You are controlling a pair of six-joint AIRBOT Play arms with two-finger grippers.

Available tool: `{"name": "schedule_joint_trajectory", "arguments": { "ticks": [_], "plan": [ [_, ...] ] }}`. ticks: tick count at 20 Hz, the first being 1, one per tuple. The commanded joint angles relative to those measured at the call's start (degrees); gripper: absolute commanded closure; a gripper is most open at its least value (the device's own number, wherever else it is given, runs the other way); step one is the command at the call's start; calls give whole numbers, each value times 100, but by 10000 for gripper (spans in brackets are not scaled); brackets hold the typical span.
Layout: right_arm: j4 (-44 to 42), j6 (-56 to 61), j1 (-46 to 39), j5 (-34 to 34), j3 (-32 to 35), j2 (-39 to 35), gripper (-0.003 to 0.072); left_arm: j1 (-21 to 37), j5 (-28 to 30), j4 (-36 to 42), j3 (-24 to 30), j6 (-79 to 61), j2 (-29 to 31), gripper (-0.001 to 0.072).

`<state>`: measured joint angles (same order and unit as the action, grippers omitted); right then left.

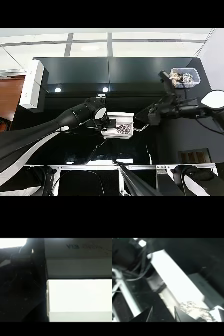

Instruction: Fold the box and place the chain.

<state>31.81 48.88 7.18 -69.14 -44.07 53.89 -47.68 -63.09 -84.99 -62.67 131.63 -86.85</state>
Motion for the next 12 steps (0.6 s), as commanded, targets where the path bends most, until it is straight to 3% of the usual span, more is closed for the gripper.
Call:
{"name": "schedule_joint_trajectory", "arguments": {
  "ticks": [1,3,4,6,9,12],
  "plan": [
    [837,20,-664,-398,-181,24,357,2,4,0,-4,-2,2,677],
    [1858,20,-695,-232,103,26,357,2,7,2,-4,-2,2,678],
    [1954,-4,-612,42,420,26,355,2,7,0,-4,-2,2,678],
    [1912,-522,-278,868,1082,26,16,2,4,0,-4,-2,2,678],
    [1917,-1899,417,2020,1617,28,-3,2,4,0,-4,-2,2,677],
    [1904,-3897,1047,2413,1735,31,-2,2,2,0,-4,-2,2,678]
  ]
}}
